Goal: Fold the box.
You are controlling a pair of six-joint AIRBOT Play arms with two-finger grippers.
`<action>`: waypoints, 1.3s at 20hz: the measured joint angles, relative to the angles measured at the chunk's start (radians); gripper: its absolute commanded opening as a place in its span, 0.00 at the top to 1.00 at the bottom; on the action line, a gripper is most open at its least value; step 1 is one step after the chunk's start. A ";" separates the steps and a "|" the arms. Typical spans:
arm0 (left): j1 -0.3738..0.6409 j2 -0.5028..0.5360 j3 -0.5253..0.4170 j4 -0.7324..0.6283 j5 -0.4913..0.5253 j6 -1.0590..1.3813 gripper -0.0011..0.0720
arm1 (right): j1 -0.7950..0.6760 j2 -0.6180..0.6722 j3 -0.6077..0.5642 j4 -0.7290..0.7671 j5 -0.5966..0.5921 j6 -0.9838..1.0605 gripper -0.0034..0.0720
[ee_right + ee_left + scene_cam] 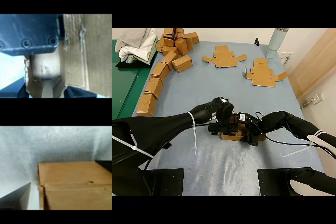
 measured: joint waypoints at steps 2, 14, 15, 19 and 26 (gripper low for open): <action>0.034 0.004 0.029 -0.025 -0.033 0.019 0.17 | 0.000 0.000 0.000 0.000 0.000 0.000 0.40; 0.315 0.008 0.193 -0.193 -0.316 0.287 0.97 | 0.000 0.000 0.000 0.000 0.000 0.000 0.40; 0.341 0.008 0.196 -0.202 -0.334 0.329 0.97 | 0.000 0.000 0.000 0.000 0.000 0.000 0.40; 0.399 0.008 0.201 -0.219 -0.348 0.525 0.97 | 0.000 0.000 0.000 0.000 0.000 0.000 0.40; 0.441 0.134 0.027 -0.229 -0.263 0.855 0.97 | 0.000 0.000 0.000 0.000 0.000 0.000 0.40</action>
